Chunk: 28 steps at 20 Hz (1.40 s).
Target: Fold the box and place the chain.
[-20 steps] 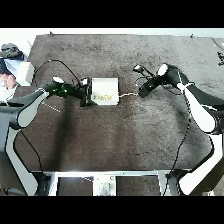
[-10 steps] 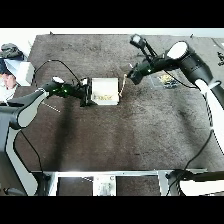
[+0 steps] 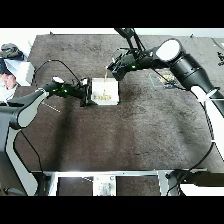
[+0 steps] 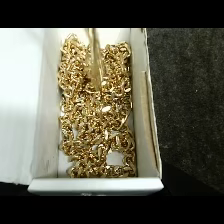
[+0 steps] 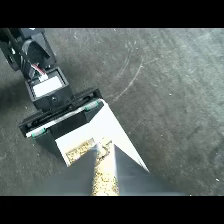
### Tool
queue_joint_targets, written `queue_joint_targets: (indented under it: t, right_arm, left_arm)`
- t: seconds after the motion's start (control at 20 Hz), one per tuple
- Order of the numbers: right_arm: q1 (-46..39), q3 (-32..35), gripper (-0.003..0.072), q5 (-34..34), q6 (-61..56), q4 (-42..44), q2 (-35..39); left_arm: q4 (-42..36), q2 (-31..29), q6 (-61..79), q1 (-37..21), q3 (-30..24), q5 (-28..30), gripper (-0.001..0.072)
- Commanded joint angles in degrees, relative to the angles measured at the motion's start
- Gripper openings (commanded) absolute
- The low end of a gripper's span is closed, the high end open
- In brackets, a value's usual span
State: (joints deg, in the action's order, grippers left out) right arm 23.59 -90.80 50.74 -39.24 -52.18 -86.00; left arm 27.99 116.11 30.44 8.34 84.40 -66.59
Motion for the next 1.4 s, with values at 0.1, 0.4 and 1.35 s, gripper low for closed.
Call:
queue_joint_targets:
  t: [0.1, 0.4, 1.35]
  right_arm:
    - [-1.0, 0.0, 0.046, -3.8, -0.9, -3.6, -2.6]
    - [-6.3, -0.1, 0.0135, -4.1, -1.3, -2.1, -5.1]
    - [-15.3, -9.7, 0.0116, 18.2, 17.1, 23.0, -26.0]
  left_arm:
    - [0.0, 0.0, 0.0, -0.1, 0.0, 0.0, 0.0347]
    - [0.0, 0.0, 0.0, 0.0, 0.0, 0.0, 0.0347]
    - [0.0, 0.0, 0.0, -0.1, 0.0, 0.0, 0.0347]
